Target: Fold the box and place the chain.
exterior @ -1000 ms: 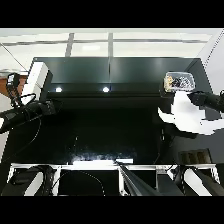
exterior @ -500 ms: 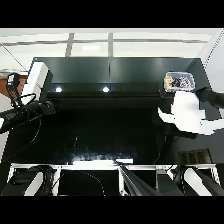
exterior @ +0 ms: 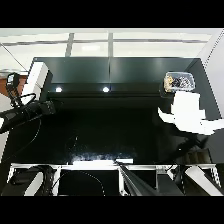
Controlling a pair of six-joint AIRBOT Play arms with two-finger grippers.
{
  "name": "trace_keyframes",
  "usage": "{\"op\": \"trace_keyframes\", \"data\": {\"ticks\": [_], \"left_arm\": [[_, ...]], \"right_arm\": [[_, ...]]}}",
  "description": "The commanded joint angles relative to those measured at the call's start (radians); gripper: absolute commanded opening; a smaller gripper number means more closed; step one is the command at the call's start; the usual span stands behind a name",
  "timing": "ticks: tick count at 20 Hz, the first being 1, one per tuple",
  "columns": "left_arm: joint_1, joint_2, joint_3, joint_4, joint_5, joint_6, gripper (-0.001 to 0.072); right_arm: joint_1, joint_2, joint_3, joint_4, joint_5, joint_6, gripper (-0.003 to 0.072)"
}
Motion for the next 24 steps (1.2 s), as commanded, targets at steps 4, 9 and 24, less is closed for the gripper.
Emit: {"op": "trace_keyframes", "data": {"ticks": [4, 9, 24], "left_arm": [[-0.001, 0.000, 0.000, 0.000, -0.006, 0.002, 0.0705], [-0.001, 0.000, 0.000, 0.000, -0.005, 0.002, 0.0705], [-0.001, 0.000, 0.000, -0.042, -0.032, -0.002, 0.0705]], "right_arm": [[-0.152, -0.247, 0.023, 0.304, -0.198, -0.299, 0.0656], [-0.109, -0.476, 0.163, 0.332, -0.370, -0.374, 0.0656], [0.026, -0.488, 0.222, 0.275, -0.450, -0.438, 0.0026]]}}
